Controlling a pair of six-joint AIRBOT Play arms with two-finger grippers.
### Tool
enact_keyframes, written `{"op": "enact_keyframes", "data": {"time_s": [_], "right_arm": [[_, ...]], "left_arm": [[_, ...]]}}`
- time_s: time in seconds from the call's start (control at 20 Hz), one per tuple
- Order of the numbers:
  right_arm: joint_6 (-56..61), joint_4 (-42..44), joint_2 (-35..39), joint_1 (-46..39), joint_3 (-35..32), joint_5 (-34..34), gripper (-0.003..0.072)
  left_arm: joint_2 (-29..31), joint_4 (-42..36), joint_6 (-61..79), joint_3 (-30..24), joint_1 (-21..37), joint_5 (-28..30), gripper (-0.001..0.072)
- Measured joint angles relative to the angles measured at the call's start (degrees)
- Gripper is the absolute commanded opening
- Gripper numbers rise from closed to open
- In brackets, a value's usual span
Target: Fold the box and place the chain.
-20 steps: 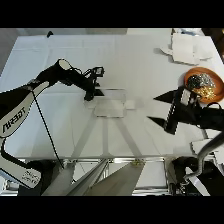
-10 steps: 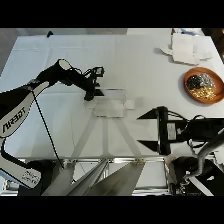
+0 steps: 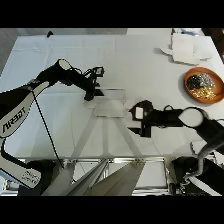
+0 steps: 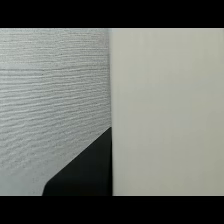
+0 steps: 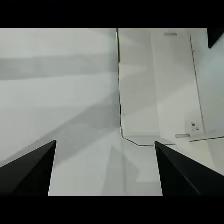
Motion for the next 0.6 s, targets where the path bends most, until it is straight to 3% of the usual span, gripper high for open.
{"op": "enact_keyframes", "data": {"time_s": [0.3,0.6], "right_arm": [[-9.18,10.19,-12.50,-1.31,-0.04,-6.91,0.0690],[-12.24,12.72,-16.41,-1.66,-0.04,-14.82,0.0690]], "left_arm": [[0.00,0.00,0.00,0.00,0.00,0.00,0.0014],[0.00,0.00,-0.02,0.00,0.00,0.00,0.0014]]}}
